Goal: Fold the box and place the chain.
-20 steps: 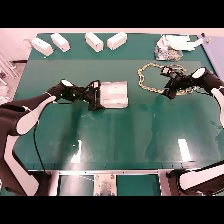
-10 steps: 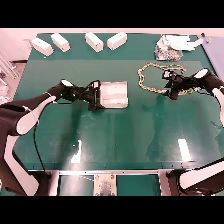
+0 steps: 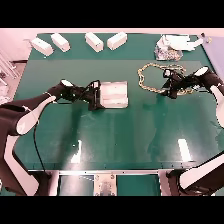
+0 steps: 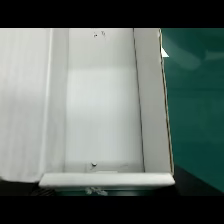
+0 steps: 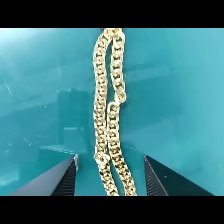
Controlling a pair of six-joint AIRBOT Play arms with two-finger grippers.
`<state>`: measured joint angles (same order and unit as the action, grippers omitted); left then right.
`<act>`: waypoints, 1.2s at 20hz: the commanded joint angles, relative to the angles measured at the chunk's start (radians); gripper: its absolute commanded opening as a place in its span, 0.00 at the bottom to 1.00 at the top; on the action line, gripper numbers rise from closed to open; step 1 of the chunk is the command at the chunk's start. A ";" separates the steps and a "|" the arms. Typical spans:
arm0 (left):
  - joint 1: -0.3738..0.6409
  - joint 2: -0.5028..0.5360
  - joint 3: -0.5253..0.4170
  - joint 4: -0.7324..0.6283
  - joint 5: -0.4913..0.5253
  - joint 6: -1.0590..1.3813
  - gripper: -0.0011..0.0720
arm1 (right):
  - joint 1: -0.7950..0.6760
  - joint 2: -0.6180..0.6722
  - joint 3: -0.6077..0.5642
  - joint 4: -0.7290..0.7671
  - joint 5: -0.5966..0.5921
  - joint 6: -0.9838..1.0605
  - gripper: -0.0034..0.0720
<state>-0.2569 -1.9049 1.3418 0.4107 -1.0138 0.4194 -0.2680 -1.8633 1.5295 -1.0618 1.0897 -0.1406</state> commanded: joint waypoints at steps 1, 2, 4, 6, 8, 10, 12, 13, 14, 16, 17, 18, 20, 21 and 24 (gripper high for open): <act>0.000 0.000 0.000 0.000 0.000 0.000 0.66 | -0.010 -0.027 0.026 -0.005 0.016 -0.016 0.66; 0.000 0.000 0.000 0.000 0.000 0.000 0.66 | -0.014 -0.029 0.026 -0.005 0.020 -0.022 0.66; 0.000 0.000 0.000 0.000 0.000 0.000 0.66 | -0.023 -0.040 0.026 -0.005 0.037 -0.022 0.64; 0.000 0.000 0.000 0.000 0.000 0.000 0.66 | -0.033 -0.058 0.026 -0.005 0.050 -0.021 0.60; 0.000 0.000 0.000 0.000 0.000 0.000 0.66 | -0.039 -0.076 0.026 -0.004 0.062 -0.017 0.54; 0.000 0.000 0.000 0.000 0.000 0.000 0.66 | -0.039 -0.088 0.026 -0.004 0.068 -0.016 0.44; 0.000 0.000 0.000 0.000 0.000 0.000 0.66 | -0.039 -0.098 0.026 -0.005 0.068 -0.012 0.44; 0.000 0.000 0.000 0.000 0.000 0.000 0.66 | -0.039 -0.103 0.026 -0.005 0.069 -0.009 0.43; 0.000 0.000 0.000 0.000 0.000 0.000 0.66 | -0.039 -0.108 0.026 -0.005 0.069 -0.009 0.43; 0.000 0.000 0.000 0.000 0.000 0.000 0.66 | -0.039 -0.121 0.025 -0.005 0.072 0.004 0.34; 0.000 0.000 0.000 0.000 0.000 0.000 0.66 | -0.039 -0.128 0.026 -0.005 0.072 0.006 0.31; 0.000 0.000 0.000 0.000 0.000 0.000 0.66 | -0.039 -0.136 0.026 -0.005 0.072 0.009 0.30; 0.000 0.000 0.000 0.000 0.000 0.000 0.66 | -0.039 -0.145 0.026 -0.005 0.072 0.029 0.14; 0.000 0.000 0.000 0.000 0.000 0.000 0.66 | -0.039 -0.145 0.026 -0.004 0.072 0.036 0.10; 0.000 0.000 0.000 0.000 0.000 0.000 0.66 | -0.039 -0.144 0.045 -0.004 0.100 0.081 0.05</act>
